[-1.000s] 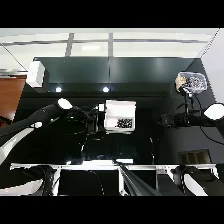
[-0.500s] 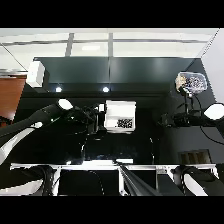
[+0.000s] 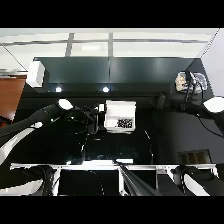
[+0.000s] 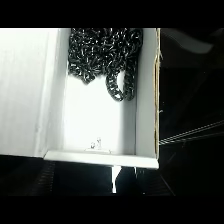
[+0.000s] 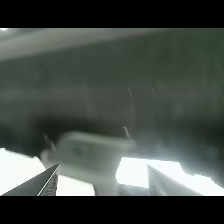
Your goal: Fold the box and place the chain.
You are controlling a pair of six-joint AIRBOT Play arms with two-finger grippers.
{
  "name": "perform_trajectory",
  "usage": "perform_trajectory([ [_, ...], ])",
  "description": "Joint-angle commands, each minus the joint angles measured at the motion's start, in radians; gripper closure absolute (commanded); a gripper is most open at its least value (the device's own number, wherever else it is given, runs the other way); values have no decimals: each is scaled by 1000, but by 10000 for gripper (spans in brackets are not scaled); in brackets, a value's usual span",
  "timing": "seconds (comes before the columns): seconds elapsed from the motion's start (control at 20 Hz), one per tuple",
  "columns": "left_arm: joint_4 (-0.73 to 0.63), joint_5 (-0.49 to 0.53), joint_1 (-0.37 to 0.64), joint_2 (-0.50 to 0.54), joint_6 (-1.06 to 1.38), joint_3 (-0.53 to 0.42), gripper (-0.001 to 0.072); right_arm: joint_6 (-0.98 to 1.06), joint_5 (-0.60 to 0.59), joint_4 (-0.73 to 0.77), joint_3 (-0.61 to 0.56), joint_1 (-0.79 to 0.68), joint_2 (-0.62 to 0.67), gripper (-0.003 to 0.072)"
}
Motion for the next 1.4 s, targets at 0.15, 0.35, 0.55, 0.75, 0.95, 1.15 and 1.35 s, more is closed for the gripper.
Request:
perform_trajectory([
  [0.15, 0, 1, -1, -1, 0, 1, 303, -67, -219, 38, 201, 103, -242, 73],
  [0.35, 0, 1, -1, -1, 0, 1, 303, -194, -89, 38, 298, 216, -388, 72],
  [0.55, 0, 1, -1, -1, 0, 1, 303, -481, 190, -39, 355, 279, -393, 73],
  [0.75, 0, 1, 0, -1, 0, 1, 303, -782, 340, -35, 371, 279, -390, 73],
  [0.95, 0, 1, 0, -1, 0, 1, 303, -980, 395, -1, 372, 283, -389, 73],
  [1.15, 0, 1, -1, -1, 0, 1, 303, -981, 424, -3, 370, 330, -389, 73],
  [1.35, 0, 1, -1, -1, 0, 1, 303, -980, 405, -18, 369, 339, -390, 73],
])
